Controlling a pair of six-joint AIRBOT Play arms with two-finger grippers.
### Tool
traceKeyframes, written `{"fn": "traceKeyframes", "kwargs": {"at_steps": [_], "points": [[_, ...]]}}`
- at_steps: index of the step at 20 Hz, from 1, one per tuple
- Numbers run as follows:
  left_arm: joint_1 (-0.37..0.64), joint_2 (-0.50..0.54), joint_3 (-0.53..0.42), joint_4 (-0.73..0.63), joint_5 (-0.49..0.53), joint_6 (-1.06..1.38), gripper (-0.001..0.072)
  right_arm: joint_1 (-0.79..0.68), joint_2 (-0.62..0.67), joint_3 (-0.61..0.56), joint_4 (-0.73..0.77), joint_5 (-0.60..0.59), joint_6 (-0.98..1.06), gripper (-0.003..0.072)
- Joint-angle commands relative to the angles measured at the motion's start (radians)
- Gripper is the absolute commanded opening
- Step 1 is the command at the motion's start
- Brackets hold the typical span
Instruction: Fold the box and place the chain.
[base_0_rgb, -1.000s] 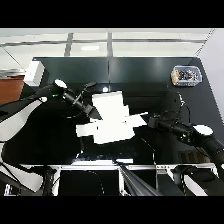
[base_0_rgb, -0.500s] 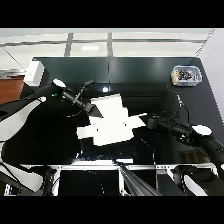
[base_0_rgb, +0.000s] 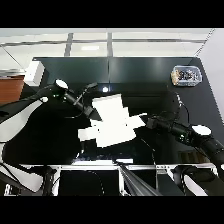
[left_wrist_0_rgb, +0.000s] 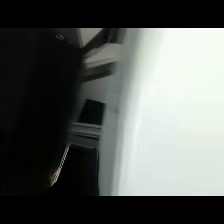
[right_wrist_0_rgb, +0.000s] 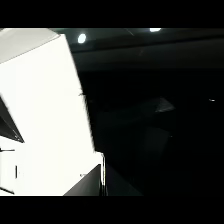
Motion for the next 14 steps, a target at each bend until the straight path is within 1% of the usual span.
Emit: {"fn": "traceKeyframes", "kwargs": {"at_steps": [1, 2, 3, 4, 6, 8, 9, 11, 12, 13, 14], "points": [[-0.010, 0.003, 0.001, 0.039, 0.008, -0.001, 0.0024, 0.001, 0.001, 0.000, 0.002, -0.010, 0.000, 0.0035], [-0.010, 0.009, 0.001, 0.040, 0.008, -0.001, 0.0023, 0.001, 0.001, 0.000, 0.001, -0.008, 0.001, 0.0321], [-0.010, 0.022, 0.001, 0.040, 0.011, -0.001, 0.0022, 0.000, 0.001, 0.002, -0.012, 0.018, 0.001, 0.0634], [-0.013, 0.042, -0.001, 0.039, 0.014, -0.005, 0.0021, -0.011, 0.001, 0.023, -0.087, 0.061, 0.001, 0.0705], [-0.039, 0.100, -0.026, 0.052, 0.027, -0.002, 0.0021, -0.041, 0.001, 0.120, -0.327, 0.182, 0.004, 0.0704], [-0.082, 0.190, -0.093, 0.069, 0.122, 0.027, 0.0020, -0.058, 0.001, 0.243, -0.583, 0.293, 0.004, 0.0704], [-0.110, 0.254, -0.142, 0.068, 0.205, 0.055, 0.0020, -0.062, 0.001, 0.299, -0.684, 0.335, 0.004, 0.0704], [-0.158, 0.397, -0.254, 0.064, 0.446, 0.095, 0.0022, -0.062, 0.001, 0.363, -0.792, 0.341, 0.003, 0.0703], [-0.182, 0.466, -0.306, 0.064, 0.575, 0.131, 0.0024, -0.062, 0.001, 0.373, -0.807, 0.302, 0.003, 0.0703], [-0.203, 0.514, -0.341, 0.064, 0.674, 0.184, 0.0025, -0.062, 0.001, 0.373, -0.807, 0.253, 0.003, 0.0703], [-0.224, 0.544, -0.362, 0.074, 0.746, 0.268, 0.0025, -0.062, 0.001, 0.373, -0.806, 0.206, 0.003, 0.0703]]}}
